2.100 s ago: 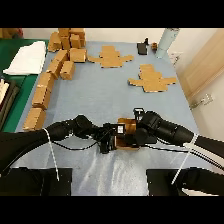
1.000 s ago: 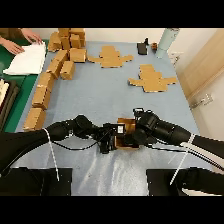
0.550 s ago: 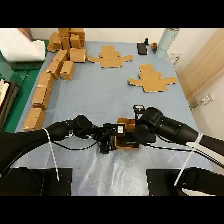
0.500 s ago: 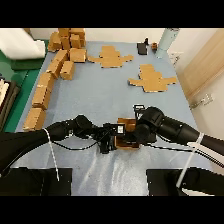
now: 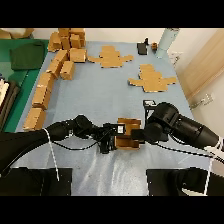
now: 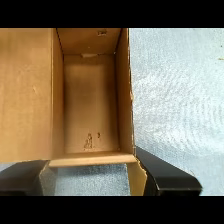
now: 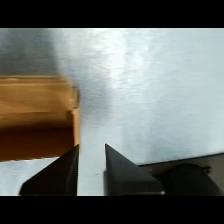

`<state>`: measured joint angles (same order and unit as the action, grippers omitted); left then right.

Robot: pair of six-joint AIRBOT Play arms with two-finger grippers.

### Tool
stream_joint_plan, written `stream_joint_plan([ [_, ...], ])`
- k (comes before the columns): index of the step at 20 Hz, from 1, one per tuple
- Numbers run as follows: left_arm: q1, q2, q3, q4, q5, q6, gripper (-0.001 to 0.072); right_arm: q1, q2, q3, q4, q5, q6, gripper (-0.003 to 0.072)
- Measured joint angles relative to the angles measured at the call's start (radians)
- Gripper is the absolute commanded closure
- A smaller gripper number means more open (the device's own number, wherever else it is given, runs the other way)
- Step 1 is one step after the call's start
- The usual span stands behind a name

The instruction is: Fold the box.

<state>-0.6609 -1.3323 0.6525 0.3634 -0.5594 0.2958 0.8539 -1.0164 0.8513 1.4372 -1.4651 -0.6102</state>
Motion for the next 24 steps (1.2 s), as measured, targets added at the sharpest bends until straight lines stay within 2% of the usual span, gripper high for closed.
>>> stream_joint_plan([
  [1, 0.000, 0.000, 0.000, 0.000, 0.000, 0.000, 0.0236, 0.000, 0.003, 0.000, -0.020, -0.017, 0.000, 0.0682],
  [5, 0.000, 0.000, 0.000, 0.000, 0.000, 0.000, 0.0236, -0.050, -0.006, 0.001, -0.102, -0.023, -0.022, 0.0682],
  [8, 0.000, 0.000, 0.000, 0.000, 0.000, 0.000, 0.0236, -0.224, -0.042, 0.001, -0.077, 0.103, -0.168, 0.0683],
  [10, 0.000, 0.000, 0.000, 0.000, 0.000, 0.000, 0.0236, -0.409, -0.075, 0.001, 0.071, 0.214, -0.363, 0.0683],
  [12, 0.000, 0.000, 0.000, 0.000, 0.000, 0.000, 0.0236, -0.589, -0.117, 0.001, 0.337, 0.299, -0.626, 0.0683],
  [14, 0.000, 0.000, 0.000, 0.000, 0.000, 0.000, 0.0236, -0.728, -0.174, 0.001, 0.619, 0.323, -0.885, 0.0683],
  [16, 0.000, 0.000, 0.000, 0.000, 0.000, 0.000, 0.0237, -0.814, -0.243, 0.001, 0.829, 0.290, -1.104, 0.0683],
  [20, 0.000, 0.000, 0.000, 0.000, 0.000, 0.000, 0.0236, -0.850, -0.340, -0.005, 1.030, 0.121, -1.384, 0.0683],
  [24, 0.000, 0.000, 0.000, 0.000, 0.000, 0.000, 0.0236, -0.803, -0.296, -0.055, 1.073, 0.040, -1.518, 0.0683],
])
